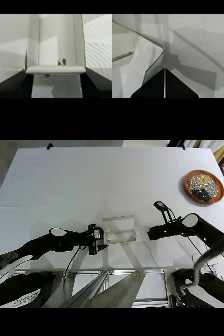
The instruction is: Fold the box and place the chain.
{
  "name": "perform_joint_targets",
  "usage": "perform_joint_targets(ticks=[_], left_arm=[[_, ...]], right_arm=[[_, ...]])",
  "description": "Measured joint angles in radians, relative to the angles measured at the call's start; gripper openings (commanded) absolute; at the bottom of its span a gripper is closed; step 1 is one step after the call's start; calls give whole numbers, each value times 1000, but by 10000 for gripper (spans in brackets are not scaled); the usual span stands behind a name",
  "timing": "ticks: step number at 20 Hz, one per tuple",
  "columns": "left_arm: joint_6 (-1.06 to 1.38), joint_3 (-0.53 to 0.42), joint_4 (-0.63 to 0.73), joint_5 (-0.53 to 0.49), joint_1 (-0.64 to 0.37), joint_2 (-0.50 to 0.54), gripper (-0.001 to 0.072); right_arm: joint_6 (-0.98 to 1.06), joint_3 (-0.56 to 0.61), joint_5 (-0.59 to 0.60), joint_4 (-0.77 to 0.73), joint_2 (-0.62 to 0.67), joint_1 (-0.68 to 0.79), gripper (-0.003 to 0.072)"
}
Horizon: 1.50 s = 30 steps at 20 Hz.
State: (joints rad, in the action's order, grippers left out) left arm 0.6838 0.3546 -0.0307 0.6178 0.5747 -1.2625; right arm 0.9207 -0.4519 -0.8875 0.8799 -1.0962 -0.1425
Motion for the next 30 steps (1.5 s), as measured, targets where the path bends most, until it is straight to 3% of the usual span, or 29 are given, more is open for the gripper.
perform_joint_targets(ticks=[4, 6, 13, 16, 22, 24, 25, 28, 30], left_arm=[[0, 0, 0, 0, 0, 0, 137], [0, 0, 0, 0, 0, 0, 137], [0, 0, 0, 0, 0, 0, 137], [0, 0, 0, 0, 0, 0, 137], [0, 0, 0, 0, 0, 0, 137], [0, 0, 0, 0, 0, 0, 137], [0, 0, 0, 0, 0, 0, 137], [0, 0, 0, 0, 0, 0, 137], [0, 0, 0, 0, 0, 0, 137]], right_arm=[[-45, 0, -50, -90, -13, -4, 24], [-56, 0, -72, -124, -14, -5, 132], [-63, -3, -114, -193, 40, -5, 189], [-57, -3, -136, -213, 63, -5, 285], [-55, -3, -174, -256, 76, -5, 349], [-55, -3, -176, -260, 76, -5, 359], [-53, -3, -175, -261, 76, -7, 430], [-24, -3, -146, -243, 76, -27, 484], [1, -3, -117, -224, 76, -50, 484]])
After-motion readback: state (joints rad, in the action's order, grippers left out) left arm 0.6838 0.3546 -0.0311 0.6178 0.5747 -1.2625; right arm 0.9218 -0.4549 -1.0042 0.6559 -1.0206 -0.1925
